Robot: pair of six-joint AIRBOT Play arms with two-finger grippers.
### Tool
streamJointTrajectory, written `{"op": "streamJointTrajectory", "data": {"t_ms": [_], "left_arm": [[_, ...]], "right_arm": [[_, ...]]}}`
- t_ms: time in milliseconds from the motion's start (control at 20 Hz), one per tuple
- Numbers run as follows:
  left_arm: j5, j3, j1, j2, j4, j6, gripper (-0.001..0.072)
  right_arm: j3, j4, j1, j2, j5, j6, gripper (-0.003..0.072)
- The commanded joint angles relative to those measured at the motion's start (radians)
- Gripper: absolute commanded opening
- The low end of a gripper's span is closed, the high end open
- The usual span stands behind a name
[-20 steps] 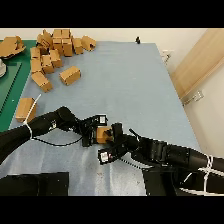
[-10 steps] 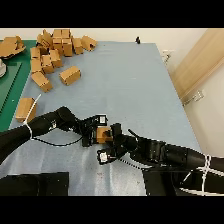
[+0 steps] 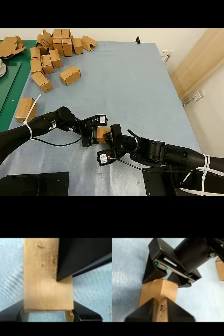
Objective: Fold the box.
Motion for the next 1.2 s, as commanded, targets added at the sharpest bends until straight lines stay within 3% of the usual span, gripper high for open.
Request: {"op": "streamJointTrajectory", "data": {"t_ms": [0, 150, 1000, 1050, 1150], "left_arm": [[0.0, 0.0, 0.0, 0.0, 0.001, 0.001, 0.0214], [0.0, 0.0, 0.0, 0.001, 0.001, 0.001, 0.0214], [0.0, 0.0, 0.0, 0.0, 0.001, 0.001, 0.0214], [0.0, 0.0, 0.0, 0.0, 0.001, 0.001, 0.0214], [0.0, 0.0, 0.0, 0.001, 0.001, 0.001, 0.0213]], "right_arm": [[0.0, -0.009, -0.001, 0.0, 0.0, 0.0, 0.0157], [0.0, -0.01, -0.001, 0.0, 0.0, 0.0, 0.0086], [0.009, -0.011, -0.001, 0.057, -0.001, -0.037, 0.0111], [0.009, -0.008, -0.001, 0.058, -0.001, -0.037, 0.0118], [0.009, 0.008, -0.001, 0.067, -0.001, -0.037, 0.0251]]}}
